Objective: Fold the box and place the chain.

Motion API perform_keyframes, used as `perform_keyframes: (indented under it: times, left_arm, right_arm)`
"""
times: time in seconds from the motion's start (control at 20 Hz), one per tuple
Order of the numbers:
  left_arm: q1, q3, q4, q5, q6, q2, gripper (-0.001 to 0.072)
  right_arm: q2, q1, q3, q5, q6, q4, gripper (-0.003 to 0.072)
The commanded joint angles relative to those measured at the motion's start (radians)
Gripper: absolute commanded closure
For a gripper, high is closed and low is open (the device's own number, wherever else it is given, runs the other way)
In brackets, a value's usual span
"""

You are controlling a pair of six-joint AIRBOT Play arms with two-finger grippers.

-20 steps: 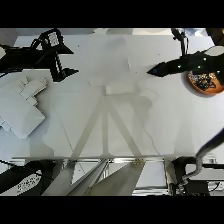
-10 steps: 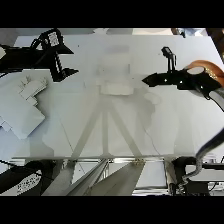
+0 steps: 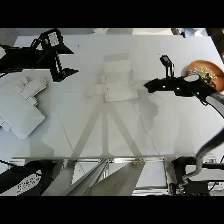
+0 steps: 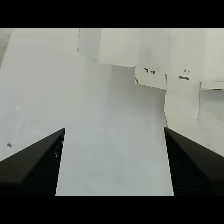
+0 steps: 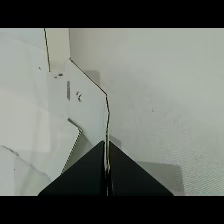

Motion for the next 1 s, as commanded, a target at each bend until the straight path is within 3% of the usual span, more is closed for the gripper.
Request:
perform_keyframes:
  times: [0.0, 0.6, 0.65, 0.7, 0.95]
  left_arm:
    - [0.0, 0.001, 0.0, 0.0, 0.0, 0.001, 0.0013]
    - [0.0, 0.001, 0.0, 0.0, 0.003, 0.001, 0.0013]
    - [0.0, 0.001, 0.0, 0.016, 0.008, 0.0, 0.0054]
    - [0.0, 0.001, 0.0, 0.049, 0.007, 0.0, 0.0178]
    - [-0.014, 0.0, -0.056, -0.048, -0.181, 0.0, 0.0201]
  right_arm:
    - [-0.002, 0.001, -0.02, -0.029, -0.002, 0.013, 0.0676]
    - [-0.001, 0.001, -0.022, 0.002, 0.005, 0.041, 0.0672]
    - [-0.001, 0.001, -0.022, 0.002, 0.005, 0.041, 0.0672]
    - [-0.001, 0.001, -0.022, 0.002, 0.005, 0.041, 0.0672]
    - [-0.001, 0.001, -0.022, 0.002, 0.005, 0.041, 0.0672]
